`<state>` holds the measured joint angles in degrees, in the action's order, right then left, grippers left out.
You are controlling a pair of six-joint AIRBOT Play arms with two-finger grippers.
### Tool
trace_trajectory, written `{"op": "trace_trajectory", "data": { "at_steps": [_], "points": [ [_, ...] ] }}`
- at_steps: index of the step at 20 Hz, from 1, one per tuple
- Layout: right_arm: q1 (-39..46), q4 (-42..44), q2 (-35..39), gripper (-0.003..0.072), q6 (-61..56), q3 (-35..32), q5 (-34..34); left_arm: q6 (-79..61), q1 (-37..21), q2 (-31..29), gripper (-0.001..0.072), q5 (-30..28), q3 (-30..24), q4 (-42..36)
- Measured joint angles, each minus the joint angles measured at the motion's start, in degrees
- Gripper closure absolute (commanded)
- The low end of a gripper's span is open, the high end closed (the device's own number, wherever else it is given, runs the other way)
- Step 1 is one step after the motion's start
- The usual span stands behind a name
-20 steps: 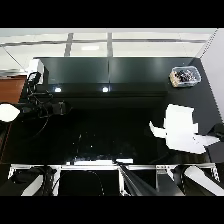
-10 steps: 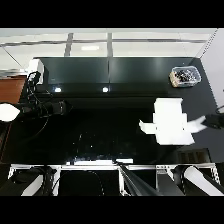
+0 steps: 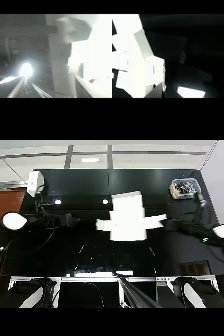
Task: Fold the box and place the chain.
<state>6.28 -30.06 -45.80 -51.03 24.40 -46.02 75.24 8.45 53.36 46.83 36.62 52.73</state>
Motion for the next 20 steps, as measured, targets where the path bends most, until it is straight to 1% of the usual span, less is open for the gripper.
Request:
{"op": "trace_trajectory", "data": {
  "at_steps": [3, 5, 8, 10, 12, 13, 14, 15, 16, 17, 18, 19, 20],
  "points": [
    [-12.55, 5.84, 0.98, 0.0664, -1.73, -5.44, 11.87, -4.85, 1.75, 6.97, 0.0, -0.48, 2.03, -6.6],
    [-18.51, 7.72, 1.29, 0.0664, -2.54, -7.13, 16.31, -7.19, 1.31, 13.33, 0.0002, 1.11, 5.16, -9.97],
    [-23.69, 8.83, 1.44, 0.0664, -2.99, -8.28, 19.67, -15.06, 0.24, 22.29, 0.0005, 7.19, 10.14, -16.74],
    [-25.29, 9.14, 1.55, 0.0664, -3.13, -8.61, 20.79, -21.64, -0.02, 27.3, 0.0006, 11.96, 13.16, -21.35],
    [-26.18, 9.27, 1.55, 0.0664, -3.28, -8.79, 21.09, -27.21, 0.02, 31.76, 0.0017, 16.04, 16.17, -24.35],
    [-26.43, 9.29, 1.57, 0.0664, -3.32, -8.85, 21.14, -29.53, 0.15, 33.92, 0.0053, 18.8, 17.79, -25.2],
    [-26.6, 9.29, 1.55, 0.0664, -3.39, -8.9, 21.16, -31.34, 0.33, 35.95, 0.0112, 20.92, 19.34, -25.42],
    [-26.73, 9.33, 1.55, 0.0664, -3.41, -8.92, 21.16, -32.96, 0.44, 37.81, 0.0139, 23.43, 20.85, -25.53],
    [-26.86, 9.33, 1.55, 0.0664, -3.41, -8.96, 21.14, -34.58, 0.55, 39.76, 0.0236, 25.9, 22.47, -25.49],
    [-26.88, 9.35, 1.55, 0.0664, -3.41, -8.96, 21.11, -36.17, 0.57, 41.48, 0.029, 27.93, 23.98, -25.07],
    [-26.95, 9.35, 1.55, 0.0664, -3.41, -8.96, 21.03, -37.64, 0.61, 42.99, 0.0381, 30.47, 25.44, -24.9],
    [-26.99, 9.38, 1.55, 0.0664, -3.41, -8.96, 20.81, -38.99, 0.7, 44.39, 0.0383, 32.48, 26.84, -24.06],
    [-26.99, 9.38, 1.55, 0.0664, -3.41, -8.96, 20.52, -40.26, 0.87, 45.72, 0.0426, 35.06, 28.33, -22.77]
  ]
}}
